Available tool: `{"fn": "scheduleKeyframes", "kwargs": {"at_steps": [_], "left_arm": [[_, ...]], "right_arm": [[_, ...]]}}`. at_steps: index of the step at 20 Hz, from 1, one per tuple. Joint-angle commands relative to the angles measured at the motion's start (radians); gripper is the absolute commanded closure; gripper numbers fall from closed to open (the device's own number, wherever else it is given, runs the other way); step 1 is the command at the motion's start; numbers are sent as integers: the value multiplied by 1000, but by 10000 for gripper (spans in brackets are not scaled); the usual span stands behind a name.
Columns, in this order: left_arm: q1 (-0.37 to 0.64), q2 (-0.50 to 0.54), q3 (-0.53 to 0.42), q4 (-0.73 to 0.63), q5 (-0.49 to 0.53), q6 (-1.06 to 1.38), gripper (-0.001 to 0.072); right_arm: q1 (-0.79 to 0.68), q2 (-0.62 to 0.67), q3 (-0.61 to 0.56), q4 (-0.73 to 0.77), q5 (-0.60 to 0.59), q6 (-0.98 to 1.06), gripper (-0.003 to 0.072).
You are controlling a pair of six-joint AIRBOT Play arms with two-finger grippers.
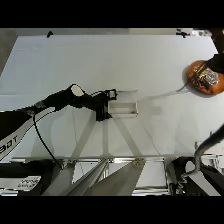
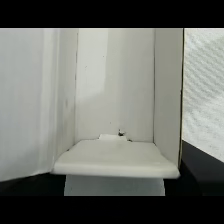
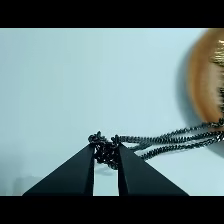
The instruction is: Fold the box and place the chain.
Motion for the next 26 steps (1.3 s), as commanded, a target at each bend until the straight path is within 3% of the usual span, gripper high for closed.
{"fn": "scheduleKeyframes", "kwargs": {"at_steps": [1,8,15,19,26], "left_arm": [[0,1,0,0,0,0,358],[0,1,0,0,0,0,358],[0,1,0,0,0,0,358],[0,1,0,0,0,0,358],[0,1,0,0,0,0,358]], "right_arm": [[122,102,0,55,125,-25,674],[341,227,0,58,181,51,674],[587,258,0,39,179,109,674],[685,254,0,-79,105,159,674],[763,198,-1,-78,-87,157,674]]}}
